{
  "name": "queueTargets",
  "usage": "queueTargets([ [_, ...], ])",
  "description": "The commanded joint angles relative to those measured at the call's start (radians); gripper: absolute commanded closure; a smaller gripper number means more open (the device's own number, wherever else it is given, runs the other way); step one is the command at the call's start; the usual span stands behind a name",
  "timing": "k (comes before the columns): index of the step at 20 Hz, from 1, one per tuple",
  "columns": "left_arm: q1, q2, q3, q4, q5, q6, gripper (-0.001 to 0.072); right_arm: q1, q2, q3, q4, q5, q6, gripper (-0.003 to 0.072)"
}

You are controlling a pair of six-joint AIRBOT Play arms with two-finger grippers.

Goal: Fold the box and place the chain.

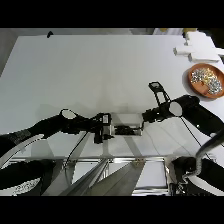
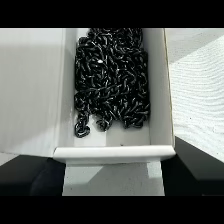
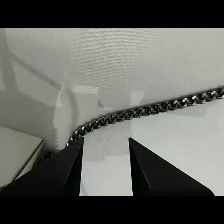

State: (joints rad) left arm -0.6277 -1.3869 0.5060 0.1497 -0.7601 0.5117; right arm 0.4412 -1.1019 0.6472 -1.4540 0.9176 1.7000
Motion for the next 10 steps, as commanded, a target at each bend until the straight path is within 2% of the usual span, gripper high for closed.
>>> queueTargets([
  [1, 0.000, 0.000, 0.000, 0.000, 0.000, 0.000, 0.0436, 0.014, -0.048, -0.003, -0.001, -0.023, 0.005, 0.0365],
  [7, 0.000, 0.000, 0.000, 0.000, 0.000, 0.000, 0.0436, 0.015, -0.113, -0.003, -0.001, -0.044, 0.051, 0.0374],
  [10, 0.000, 0.000, 0.000, 0.000, 0.000, 0.000, 0.0436, 0.014, -0.113, -0.003, -0.001, -0.048, 0.051, 0.0470],
])
